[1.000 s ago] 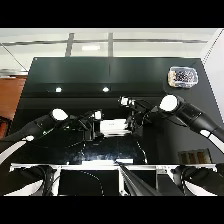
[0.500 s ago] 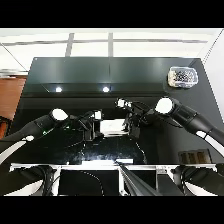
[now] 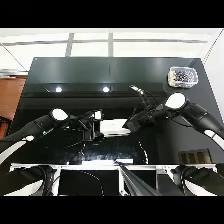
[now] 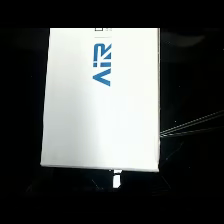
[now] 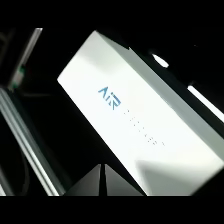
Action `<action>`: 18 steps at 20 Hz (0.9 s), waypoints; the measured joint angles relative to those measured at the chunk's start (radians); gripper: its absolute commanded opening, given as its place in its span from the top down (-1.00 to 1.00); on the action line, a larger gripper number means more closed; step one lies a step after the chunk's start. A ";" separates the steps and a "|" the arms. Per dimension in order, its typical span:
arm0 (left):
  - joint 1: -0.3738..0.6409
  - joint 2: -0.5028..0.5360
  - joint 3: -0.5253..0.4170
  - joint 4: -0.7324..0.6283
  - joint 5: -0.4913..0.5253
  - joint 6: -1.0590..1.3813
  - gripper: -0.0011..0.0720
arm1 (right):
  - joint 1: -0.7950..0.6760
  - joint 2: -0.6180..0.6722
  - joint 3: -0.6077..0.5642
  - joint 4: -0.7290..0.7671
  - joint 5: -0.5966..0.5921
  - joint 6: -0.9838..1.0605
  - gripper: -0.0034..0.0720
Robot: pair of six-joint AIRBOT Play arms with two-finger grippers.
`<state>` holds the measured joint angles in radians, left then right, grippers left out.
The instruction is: Fold the box and place the chain.
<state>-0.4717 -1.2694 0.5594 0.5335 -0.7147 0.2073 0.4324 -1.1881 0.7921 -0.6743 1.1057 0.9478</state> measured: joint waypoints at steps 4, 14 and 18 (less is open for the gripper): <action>0.000 0.000 0.000 0.000 0.000 0.000 -0.33 | -0.006 -0.084 -0.007 0.098 -0.046 0.046 0.82; 0.000 0.000 0.000 0.001 0.000 0.003 -0.33 | -0.009 -0.169 -0.008 0.086 -0.055 0.103 0.80; 0.000 0.000 0.000 0.001 0.000 0.003 -0.33 | -0.009 -0.168 -0.006 0.083 -0.050 0.111 0.80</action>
